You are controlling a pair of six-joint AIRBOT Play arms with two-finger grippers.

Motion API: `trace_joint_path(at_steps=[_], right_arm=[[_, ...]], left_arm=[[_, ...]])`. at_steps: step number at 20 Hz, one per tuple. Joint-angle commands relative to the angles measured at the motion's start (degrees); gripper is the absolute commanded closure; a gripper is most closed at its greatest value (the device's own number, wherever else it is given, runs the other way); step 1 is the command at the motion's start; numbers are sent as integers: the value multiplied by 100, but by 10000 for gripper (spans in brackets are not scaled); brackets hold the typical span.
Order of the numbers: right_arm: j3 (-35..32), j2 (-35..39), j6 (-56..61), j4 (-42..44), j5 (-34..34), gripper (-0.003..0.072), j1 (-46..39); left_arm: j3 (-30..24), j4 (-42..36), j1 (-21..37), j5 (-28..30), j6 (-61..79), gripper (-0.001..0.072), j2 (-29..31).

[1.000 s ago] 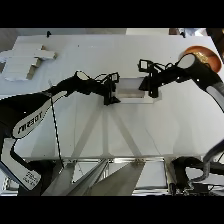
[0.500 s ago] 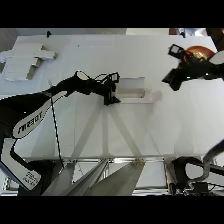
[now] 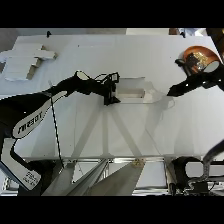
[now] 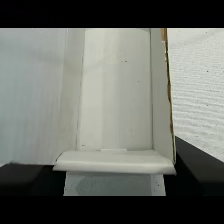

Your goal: Fold the box and place the chain.

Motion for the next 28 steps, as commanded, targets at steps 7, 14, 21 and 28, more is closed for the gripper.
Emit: trace_joint_path(at_steps=[7, 14, 21, 28], right_arm=[[-190, -315, -142, 1561, 87, 675, 96], [-192, -503, -162, 1921, 98, 675, 116], [-192, -623, -361, 2181, 494, 675, 197], [-190, -621, -726, 3145, 935, 408, 199]], left_arm=[[2, 0, 2, 2, 2, 430, 0], [2, 0, 2, 2, 2, 430, 0], [2, 2, 2, 2, 2, 430, 0], [2, 2, 2, 2, 2, 430, 0]])
